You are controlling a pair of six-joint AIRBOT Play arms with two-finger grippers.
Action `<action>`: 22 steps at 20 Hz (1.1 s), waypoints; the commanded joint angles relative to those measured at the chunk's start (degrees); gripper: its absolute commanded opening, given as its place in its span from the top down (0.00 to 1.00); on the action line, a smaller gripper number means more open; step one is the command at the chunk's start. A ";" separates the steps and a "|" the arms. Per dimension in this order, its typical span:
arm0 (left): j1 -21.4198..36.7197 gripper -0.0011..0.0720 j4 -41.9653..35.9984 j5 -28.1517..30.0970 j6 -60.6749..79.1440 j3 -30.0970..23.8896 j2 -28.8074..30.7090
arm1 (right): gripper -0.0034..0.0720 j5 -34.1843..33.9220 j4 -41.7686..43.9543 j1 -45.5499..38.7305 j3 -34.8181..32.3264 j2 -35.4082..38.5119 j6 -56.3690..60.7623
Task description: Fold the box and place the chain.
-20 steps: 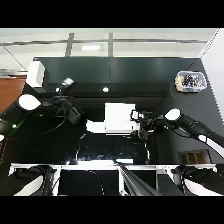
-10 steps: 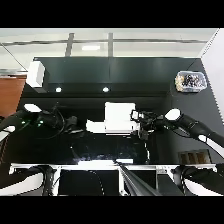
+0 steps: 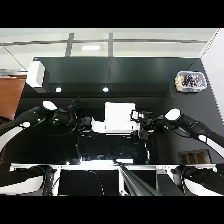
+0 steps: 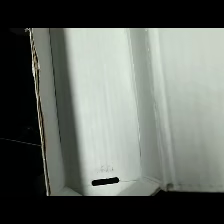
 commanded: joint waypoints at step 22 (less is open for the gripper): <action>-5.25 0.20 -4.68 -7.41 7.65 7.61 -0.20 | 0.71 0.02 0.02 0.07 -0.02 -0.02 0.04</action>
